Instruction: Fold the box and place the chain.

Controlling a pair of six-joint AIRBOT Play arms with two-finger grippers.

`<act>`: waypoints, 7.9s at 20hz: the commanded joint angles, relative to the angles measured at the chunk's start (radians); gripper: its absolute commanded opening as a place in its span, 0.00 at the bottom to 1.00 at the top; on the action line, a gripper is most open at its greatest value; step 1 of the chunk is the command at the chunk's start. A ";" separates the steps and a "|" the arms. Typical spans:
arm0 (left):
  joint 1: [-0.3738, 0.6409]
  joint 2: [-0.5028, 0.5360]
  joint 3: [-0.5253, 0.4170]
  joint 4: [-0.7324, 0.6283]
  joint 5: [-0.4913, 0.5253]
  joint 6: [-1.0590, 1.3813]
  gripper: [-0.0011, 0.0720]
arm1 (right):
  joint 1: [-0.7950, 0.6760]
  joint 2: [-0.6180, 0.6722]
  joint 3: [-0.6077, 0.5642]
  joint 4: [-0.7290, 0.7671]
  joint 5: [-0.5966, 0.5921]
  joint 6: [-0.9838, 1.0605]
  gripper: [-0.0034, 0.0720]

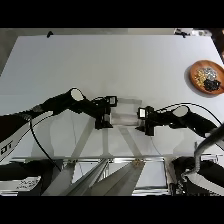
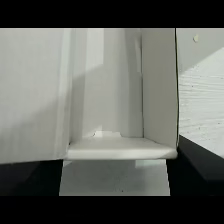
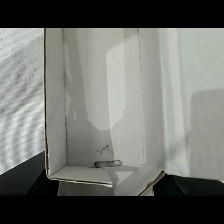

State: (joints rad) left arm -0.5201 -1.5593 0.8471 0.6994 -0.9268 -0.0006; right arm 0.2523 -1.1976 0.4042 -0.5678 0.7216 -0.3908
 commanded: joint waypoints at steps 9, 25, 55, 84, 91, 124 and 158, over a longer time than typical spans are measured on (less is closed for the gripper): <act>0.001 0.002 0.001 0.179 0.094 0.001 0.54 | 0.000 0.001 0.000 -0.001 0.000 0.000 0.68; 0.001 0.031 0.001 -0.002 0.083 0.122 0.81 | 0.000 0.001 0.000 0.000 0.000 0.000 0.68; -0.005 0.010 0.001 -0.169 -0.064 0.262 0.86 | 0.000 0.001 0.000 0.000 0.000 0.000 0.68; -0.030 0.003 -0.023 -0.157 -0.058 0.172 0.71 | 0.000 0.001 0.000 0.000 0.000 0.000 0.68; -0.030 0.003 -0.023 -0.158 -0.058 0.172 0.71 | 0.000 0.001 0.000 0.000 -0.001 0.000 0.68; -0.030 0.006 -0.023 -0.164 0.022 0.172 0.68 | -0.001 0.590 0.000 -0.567 0.020 0.630 0.96; -0.030 0.005 -0.023 -0.164 0.018 0.172 0.69 | -0.001 0.210 0.002 0.205 -0.164 0.473 0.06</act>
State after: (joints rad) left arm -0.5503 -1.5547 0.8230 0.5381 -0.9016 0.1719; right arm 0.2512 -1.0485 0.4046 -0.3656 0.5446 0.0784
